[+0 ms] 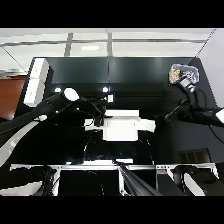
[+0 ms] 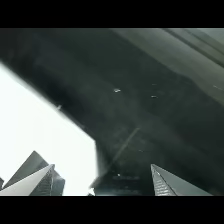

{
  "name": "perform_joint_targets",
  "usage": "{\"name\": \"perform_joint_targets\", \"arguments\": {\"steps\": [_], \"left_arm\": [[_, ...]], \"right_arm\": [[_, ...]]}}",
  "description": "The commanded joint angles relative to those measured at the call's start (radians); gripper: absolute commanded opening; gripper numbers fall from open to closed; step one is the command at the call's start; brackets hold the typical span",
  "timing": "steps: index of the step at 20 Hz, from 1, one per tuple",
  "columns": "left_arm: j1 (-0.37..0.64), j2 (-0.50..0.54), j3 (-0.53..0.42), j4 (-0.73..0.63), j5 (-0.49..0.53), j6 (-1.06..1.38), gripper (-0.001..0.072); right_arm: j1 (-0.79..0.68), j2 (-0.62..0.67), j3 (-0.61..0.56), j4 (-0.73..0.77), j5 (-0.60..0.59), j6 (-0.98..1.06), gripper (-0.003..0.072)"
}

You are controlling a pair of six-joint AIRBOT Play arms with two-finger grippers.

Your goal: Fold the box and place the chain.

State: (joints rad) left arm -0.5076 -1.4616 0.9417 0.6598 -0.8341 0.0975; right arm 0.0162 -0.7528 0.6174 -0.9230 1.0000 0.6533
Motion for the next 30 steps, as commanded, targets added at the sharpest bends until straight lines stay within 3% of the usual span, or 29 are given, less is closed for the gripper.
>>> {"name": "perform_joint_targets", "arguments": {"steps": [1, 6, 14, 30], "left_arm": [[-0.016, -0.029, -0.006, 0.031, 0.115, 0.048, 0.0022], [-0.016, -0.037, -0.008, 0.031, 0.095, 0.048, 0.0023], [-0.016, -0.037, -0.008, 0.031, 0.092, 0.048, 0.0023], [-0.016, -0.037, -0.008, 0.032, 0.093, 0.026, 0.0023]], "right_arm": [[0.101, -0.044, -0.042, 0.006, -0.044, -0.187, 0.0711], [0.232, -0.096, -0.08, 0.007, -0.069, -0.455, 0.0711], [0.376, -0.262, -0.082, 0.01, -0.15, -0.567, 0.0711], [0.405, -0.344, -0.079, 0.064, -0.19, -0.692, 0.0711]]}}
